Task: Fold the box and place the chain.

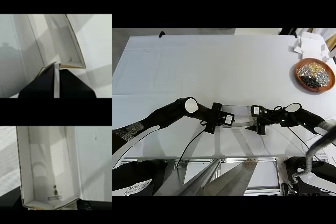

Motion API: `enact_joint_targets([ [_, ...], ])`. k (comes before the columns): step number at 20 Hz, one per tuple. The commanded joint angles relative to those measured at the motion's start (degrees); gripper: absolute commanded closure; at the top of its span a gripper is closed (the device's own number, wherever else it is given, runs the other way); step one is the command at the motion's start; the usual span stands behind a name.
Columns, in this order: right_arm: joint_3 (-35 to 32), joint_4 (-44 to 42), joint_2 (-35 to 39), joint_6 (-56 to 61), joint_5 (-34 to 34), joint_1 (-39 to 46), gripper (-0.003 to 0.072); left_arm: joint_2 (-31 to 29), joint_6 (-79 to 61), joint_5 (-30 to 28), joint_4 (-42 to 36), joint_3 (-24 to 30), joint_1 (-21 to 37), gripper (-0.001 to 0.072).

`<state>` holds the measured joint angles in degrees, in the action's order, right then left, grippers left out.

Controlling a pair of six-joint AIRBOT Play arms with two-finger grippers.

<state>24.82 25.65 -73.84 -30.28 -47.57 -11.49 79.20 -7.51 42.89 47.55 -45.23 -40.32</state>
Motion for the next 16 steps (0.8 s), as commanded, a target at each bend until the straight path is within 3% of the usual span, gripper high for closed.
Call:
enact_joint_targets([
  [1,0.0,0.0,0.0,0.0,0.0,0.0,0.0306,0.3,0.0,-2.8,-0.7,0.0,-0.8,0.0639],
  [5,0.0,0.0,0.0,0.0,0.0,0.0,0.0306,2.1,0.1,-5.0,-0.8,0.0,-1.9,0.0491],
  [12,0.0,0.0,0.0,0.0,0.0,0.0,0.0306,1.7,4.6,-4.4,-0.3,0.0,-2.1,0.0441],
  [13,0.0,0.0,0.0,0.0,0.0,0.0,0.0306,1.2,7.3,-4.3,0.0,0.0,-1.9,0.0459],
  [15,0.0,0.0,0.0,0.0,0.0,0.0,0.0306,-1.1,13.0,-2.5,2.2,0.0,-0.5,0.0703],
  [16,0.0,0.0,0.0,0.0,0.0,0.0,0.0306,-2.7,15.2,-0.9,3.4,0.0,0.7,0.0706],
])
